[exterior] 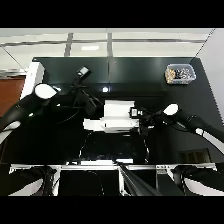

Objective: Fold the box and place the chain.

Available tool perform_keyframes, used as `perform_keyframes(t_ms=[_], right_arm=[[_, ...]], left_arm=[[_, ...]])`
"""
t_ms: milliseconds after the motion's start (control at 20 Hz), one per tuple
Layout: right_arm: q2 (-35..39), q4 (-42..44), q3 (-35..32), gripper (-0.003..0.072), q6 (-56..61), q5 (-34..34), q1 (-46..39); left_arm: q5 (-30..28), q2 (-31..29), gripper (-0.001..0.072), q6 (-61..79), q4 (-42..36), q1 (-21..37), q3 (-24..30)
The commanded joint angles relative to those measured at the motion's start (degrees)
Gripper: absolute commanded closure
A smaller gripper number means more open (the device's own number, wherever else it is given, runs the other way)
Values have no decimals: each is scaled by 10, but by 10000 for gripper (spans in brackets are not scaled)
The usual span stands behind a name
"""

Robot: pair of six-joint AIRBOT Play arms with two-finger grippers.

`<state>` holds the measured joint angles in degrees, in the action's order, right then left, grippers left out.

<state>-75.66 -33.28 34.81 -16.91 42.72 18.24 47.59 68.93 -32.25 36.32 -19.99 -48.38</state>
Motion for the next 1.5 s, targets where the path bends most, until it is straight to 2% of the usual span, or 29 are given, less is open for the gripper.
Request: perform_keyframes(t_ms=[0,100,150,200,250,300,450,600,700,950,1000,1050,1100,1200,1450], right_arm=[[0,0,1,443,0,0,0],[0,0,1,443,0,0,0],[0,0,1,443,0,0,0],[0,0,1,443,0,0,0],[0,0,1,443,0,0,0],[0,0,1,443,0,0,0],[0,0,1,443,0,0,0],[0,1,1,443,0,-1,0],[0,0,1,443,0,0,0],[0,0,1,442,0,0,0],[0,0,1,443,0,0,0],[0,0,1,443,0,0,0],[0,0,1,443,0,0,0],[0,0,1,443,0,0,0],[0,0,1,443,0,0,0]], left_arm=[[21,-78,678,84,20,15,65],[70,-74,678,206,26,14,106],[75,-70,660,267,31,13,120],[60,-65,394,333,37,10,132],[35,-59,58,385,41,7,139],[6,-48,4,405,46,2,140],[-55,-7,5,442,55,-17,137],[-56,20,10,458,50,-46,129],[-78,25,13,458,36,-61,127],[-84,25,51,458,-30,-65,126],[-79,25,187,458,-32,-68,126],[-76,25,368,457,-31,-70,127],[-75,25,410,457,-32,-72,126],[-74,25,437,457,-39,-72,124],[-77,35,437,457,-110,-88,123]])
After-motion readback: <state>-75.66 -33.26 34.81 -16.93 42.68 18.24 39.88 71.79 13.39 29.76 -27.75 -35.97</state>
